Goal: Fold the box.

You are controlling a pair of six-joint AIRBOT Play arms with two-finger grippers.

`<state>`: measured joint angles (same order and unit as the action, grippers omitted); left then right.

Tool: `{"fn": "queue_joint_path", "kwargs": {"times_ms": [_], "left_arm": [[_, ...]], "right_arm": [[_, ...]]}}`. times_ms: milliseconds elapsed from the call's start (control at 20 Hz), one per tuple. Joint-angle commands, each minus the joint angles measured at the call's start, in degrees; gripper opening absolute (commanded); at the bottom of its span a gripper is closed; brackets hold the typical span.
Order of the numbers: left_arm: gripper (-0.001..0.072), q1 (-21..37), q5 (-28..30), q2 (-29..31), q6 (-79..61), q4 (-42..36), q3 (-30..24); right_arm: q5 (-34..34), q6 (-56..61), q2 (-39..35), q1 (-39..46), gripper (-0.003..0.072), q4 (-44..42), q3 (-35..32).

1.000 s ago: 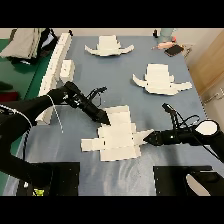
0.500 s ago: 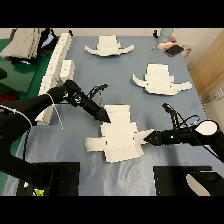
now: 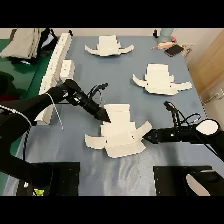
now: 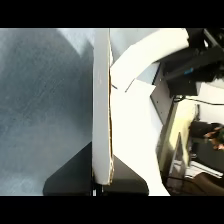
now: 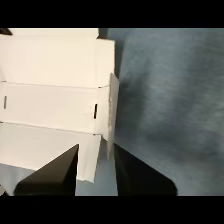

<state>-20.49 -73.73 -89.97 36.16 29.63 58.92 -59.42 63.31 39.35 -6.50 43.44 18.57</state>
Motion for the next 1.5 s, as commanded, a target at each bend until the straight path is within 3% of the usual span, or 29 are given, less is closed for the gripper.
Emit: {"fn": "queue_joint_path", "kwargs": {"times_ms": [0, 100, 150, 200, 300, 350, 400, 450, 550, 750, 900, 1200, 1450], "left_arm": [[0.0011, -1.11, 3.15, 2.32, -7.45, 0.61, 0.28], [0.001, -2.86, 8.92, 6.58, -8.44, 5.14, 0.28], [0.001, -3.76, 11.69, 8.87, -8.92, 7.19, 0.15], [0.001, -4.5, 14.12, 11.19, -10.54, 7.89, -0.33], [0.001, -5.88, 19.74, 15.98, -15.58, 5.97, -2.95], [0.001, -6.6, 22.4, 17.75, -18.43, 4.2, -4.63], [0.001, -7.37, 25.38, 19.32, -22.32, 1.79, -6.78], [0.001, -8.15, 28.41, 20.41, -26.16, -0.55, -8.92], [0.0011, -9.84, 33.29, 21.42, -33.92, -5.86, -13.09], [0.0011, -13.11, 35.47, 21.4, -42.75, -11.04, -17.59], [0.0011, -14.53, 38.18, 21.4, -44.63, -11.65, -18.32], [0.0012, -14.53, 38.18, 21.4, -44.78, -11.78, -18.32], [0.0012, -14.53, 38.07, 21.4, -46.47, -11.63, -18.32]], "right_arm": [[2.29, 7.63, -0.17, 1.22, 0.0347, 8.41, 3.89], [1.75, 12.26, -0.46, 1.97, 0.0364, 14.8, 8.57], [1.7, 15.34, -0.5, 2.54, 0.0495, 17.33, 11.32], [1.66, 18.62, -0.5, 2.91, 0.0533, 18.69, 13.9], [1.49, 22.14, -0.5, 2.82, 0.0458, 15.91, 18.4], [1.57, 21.2, -0.48, 2.43, 0.0237, 12.55, 19.58], [1.68, 18.88, -0.48, 1.97, 0.0068, 9.16, 20.17], [1.6, 16.79, -0.42, 1.4, 0.0033, 6.12, 20.2], [1.51, 16.61, 0.02, 0.02, 0.0015, 5.64, 19.63], [1.7, 16.65, 4.09, -0.52, 0.0003, 7.41, 15.8], [3.89, 16.65, 8.39, -0.52, 0.0003, 8.87, 12.28], [8.66, 16.61, 16.09, -0.52, 0.0002, 11.89, 8.15], [10.03, 16.57, 17.0, -0.52, 0.0002, 12.37, 8.24]]}}
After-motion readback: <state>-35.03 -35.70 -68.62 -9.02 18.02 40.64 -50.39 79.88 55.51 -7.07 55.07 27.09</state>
